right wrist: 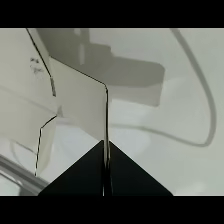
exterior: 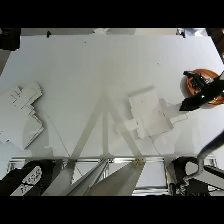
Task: Fold the box and place the chain.
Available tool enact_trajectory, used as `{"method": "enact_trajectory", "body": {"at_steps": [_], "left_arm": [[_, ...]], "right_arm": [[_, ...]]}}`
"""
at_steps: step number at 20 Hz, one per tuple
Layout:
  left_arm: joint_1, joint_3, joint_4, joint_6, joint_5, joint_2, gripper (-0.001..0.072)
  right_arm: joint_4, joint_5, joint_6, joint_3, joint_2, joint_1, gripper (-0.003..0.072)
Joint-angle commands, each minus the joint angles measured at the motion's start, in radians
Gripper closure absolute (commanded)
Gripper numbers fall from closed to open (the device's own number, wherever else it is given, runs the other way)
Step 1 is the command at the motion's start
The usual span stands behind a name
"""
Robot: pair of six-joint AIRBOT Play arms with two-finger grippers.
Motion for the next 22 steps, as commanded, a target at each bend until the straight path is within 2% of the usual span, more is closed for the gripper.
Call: {"method": "enact_trajectory", "body": {"at_steps": [1, 5, 8, 10, 15, 22], "left_arm": [[0.000, 0.000, 0.000, 0.000, 0.000, 0.000, 0.0013], [0.000, 0.000, 0.000, 0.000, 0.000, 0.000, 0.0013], [0.000, 0.000, 0.000, 0.000, 0.000, 0.000, 0.0013], [0.000, 0.000, 0.000, 0.000, 0.000, 0.000, 0.0013], [0.000, 0.000, 0.000, 0.000, 0.000, 0.000, 0.0013], [0.000, 0.000, 0.000, 0.000, 0.000, 0.000, 0.0013]], "right_arm": [[0.159, -0.074, -0.046, 0.000, 0.093, 0.094, 0.0678], [0.346, -0.141, -0.070, 0.000, 0.121, 0.277, 0.0678], [0.435, -0.316, -0.070, 0.000, 0.121, 0.422, 0.0678], [0.433, -0.442, -0.070, 0.000, 0.121, 0.494, 0.0678], [0.433, -0.638, -0.071, 0.000, 0.072, 0.529, 0.0678], [0.439, -0.751, -0.113, -0.023, -0.187, 0.529, 0.0678]]}}
